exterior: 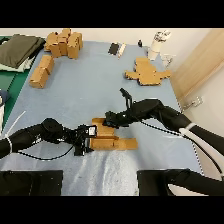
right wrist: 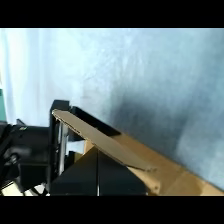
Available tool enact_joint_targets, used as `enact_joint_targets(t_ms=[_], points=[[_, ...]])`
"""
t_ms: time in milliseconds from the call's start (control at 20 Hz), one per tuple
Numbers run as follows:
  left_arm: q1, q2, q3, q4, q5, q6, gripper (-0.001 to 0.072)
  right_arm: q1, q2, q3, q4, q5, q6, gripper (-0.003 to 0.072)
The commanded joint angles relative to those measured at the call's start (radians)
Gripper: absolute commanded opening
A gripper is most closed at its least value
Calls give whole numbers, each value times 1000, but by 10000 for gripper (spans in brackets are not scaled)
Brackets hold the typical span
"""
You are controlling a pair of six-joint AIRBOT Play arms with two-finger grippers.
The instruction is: Fold the box.
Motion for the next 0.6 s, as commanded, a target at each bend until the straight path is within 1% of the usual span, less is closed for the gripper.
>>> enact_joint_targets(t_ms=[0, 150, 550], points=[[1, -1, -1, 0, 0, 0, 548, 6, -117, 29, -8, 10, -91, 5], [1, -1, -1, 0, 1, 0, 548, 18, -151, 29, -20, -19, -129, 5], [1, -1, 0, -1, 3, 0, 547, 45, -158, 29, -136, -15, -142, 5]])
